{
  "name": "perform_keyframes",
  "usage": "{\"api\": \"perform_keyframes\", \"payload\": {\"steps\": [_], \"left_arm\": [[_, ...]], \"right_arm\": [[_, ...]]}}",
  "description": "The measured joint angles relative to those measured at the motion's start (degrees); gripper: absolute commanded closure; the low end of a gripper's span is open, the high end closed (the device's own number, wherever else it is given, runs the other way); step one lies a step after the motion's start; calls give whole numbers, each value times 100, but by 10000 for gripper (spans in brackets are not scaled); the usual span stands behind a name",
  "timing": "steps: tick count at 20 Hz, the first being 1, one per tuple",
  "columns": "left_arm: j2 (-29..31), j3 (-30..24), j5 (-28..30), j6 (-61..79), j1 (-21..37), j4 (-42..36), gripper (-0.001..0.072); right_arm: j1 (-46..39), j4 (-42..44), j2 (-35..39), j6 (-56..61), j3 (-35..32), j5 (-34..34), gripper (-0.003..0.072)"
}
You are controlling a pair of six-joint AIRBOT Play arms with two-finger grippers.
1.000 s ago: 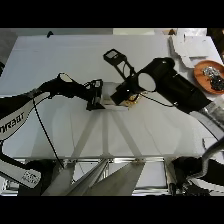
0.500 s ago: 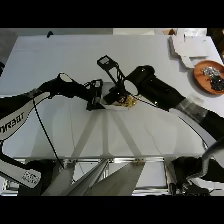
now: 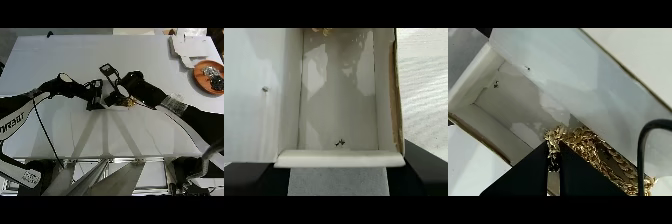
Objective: Fold the box and place the chain.
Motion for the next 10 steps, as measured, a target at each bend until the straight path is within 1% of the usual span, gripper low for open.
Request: {"api": "perform_keyframes", "payload": {"steps": [7, 10], "left_arm": [[0, 0, -2, 0, 0, 0, 375], [0, 0, 0, 0, 0, 0, 375]], "right_arm": [[-2, -22, -15, 39, 0, -131, 556], [0, -205, 232, 39, 0, -151, 555]]}}
